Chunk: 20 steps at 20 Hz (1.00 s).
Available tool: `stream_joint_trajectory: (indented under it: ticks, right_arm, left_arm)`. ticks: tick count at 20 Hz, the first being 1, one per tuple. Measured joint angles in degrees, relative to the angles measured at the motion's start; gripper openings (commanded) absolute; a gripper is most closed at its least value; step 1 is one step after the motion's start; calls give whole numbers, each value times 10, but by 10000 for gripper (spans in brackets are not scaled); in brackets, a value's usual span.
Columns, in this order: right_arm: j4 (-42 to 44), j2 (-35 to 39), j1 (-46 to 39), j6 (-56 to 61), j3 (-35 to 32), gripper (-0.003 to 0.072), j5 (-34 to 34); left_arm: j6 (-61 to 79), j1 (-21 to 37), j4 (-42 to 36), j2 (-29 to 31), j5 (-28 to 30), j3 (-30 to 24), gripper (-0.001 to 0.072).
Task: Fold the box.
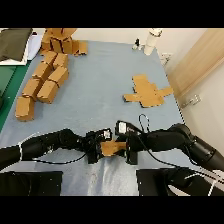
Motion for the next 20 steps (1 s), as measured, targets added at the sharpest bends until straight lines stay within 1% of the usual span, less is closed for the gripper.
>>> stream_joint_trajectory:
  ticks: [5, 8, 12, 16, 20]
  right_arm:
    - [-17, 3, 25, -129, -29, 498, 50]
    - [-31, 0, 30, -172, -36, 498, 78]
    - [-37, -5, 46, -197, -39, 498, 91]
    - [-47, -7, 71, -198, -51, 498, 99]
    - [-57, -7, 80, -190, -73, 497, 131]
  left_arm:
    - [0, 0, 0, 0, 0, 0, 463]
    - [0, 0, 0, 0, 0, 0, 464]
    - [0, 0, 0, 0, 0, 0, 463]
    - [0, 0, 0, 0, 0, 0, 463]
    - [0, 0, 0, 0, 0, 0, 463]
